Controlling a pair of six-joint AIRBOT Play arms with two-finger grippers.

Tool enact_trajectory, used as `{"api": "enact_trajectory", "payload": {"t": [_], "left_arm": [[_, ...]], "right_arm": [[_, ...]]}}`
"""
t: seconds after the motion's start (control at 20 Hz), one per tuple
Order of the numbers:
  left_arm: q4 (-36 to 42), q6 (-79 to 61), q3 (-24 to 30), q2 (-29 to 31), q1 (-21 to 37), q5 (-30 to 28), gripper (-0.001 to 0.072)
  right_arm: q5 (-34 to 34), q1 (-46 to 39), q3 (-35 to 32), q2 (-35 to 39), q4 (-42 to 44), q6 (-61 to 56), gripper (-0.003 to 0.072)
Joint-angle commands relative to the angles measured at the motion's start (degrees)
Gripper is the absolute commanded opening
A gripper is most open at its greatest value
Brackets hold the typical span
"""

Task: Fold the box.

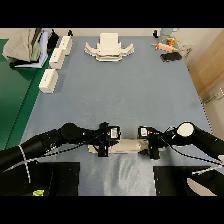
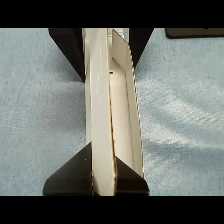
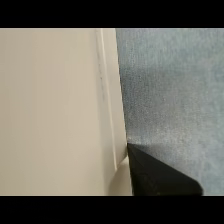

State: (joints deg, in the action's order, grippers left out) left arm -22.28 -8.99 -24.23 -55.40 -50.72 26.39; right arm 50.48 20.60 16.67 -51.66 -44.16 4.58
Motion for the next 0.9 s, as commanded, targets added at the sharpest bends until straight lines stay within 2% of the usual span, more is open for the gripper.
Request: {"api": "enact_trajectory", "payload": {"t": [0.0, 0.45, 0.5, 0.55, 0.6, 0.85], "left_arm": [[0.02, 0.00, 0.00, 0.02, -0.02, -0.02, 0.0017], [0.02, 0.00, 0.00, 0.02, 0.00, 0.57, 0.0020], [0.00, 0.00, 0.00, 0.02, 0.00, 0.59, 0.0087], [0.11, 0.04, 0.00, 0.02, 0.00, 0.57, 0.0377], [0.46, 0.04, 0.00, 0.04, 0.00, 0.59, 0.0483], [-0.02, 3.41, 0.00, 2.32, 0.68, -0.87, 0.0483]], "right_arm": [[0.00, -0.02, 0.07, 0.07, 0.07, 0.02, 0.0549], [0.00, -0.02, 0.07, 0.07, 0.07, 0.02, 0.0549], [0.00, -0.02, 0.07, 0.07, 0.07, 0.02, 0.0549], [0.00, -0.02, 0.07, 0.07, 0.07, 0.00, 0.0549], [0.00, -0.02, 0.07, 0.07, 0.07, 0.00, 0.0549], [0.00, -0.02, 0.07, 0.07, 0.07, 0.02, 0.0549]]}}
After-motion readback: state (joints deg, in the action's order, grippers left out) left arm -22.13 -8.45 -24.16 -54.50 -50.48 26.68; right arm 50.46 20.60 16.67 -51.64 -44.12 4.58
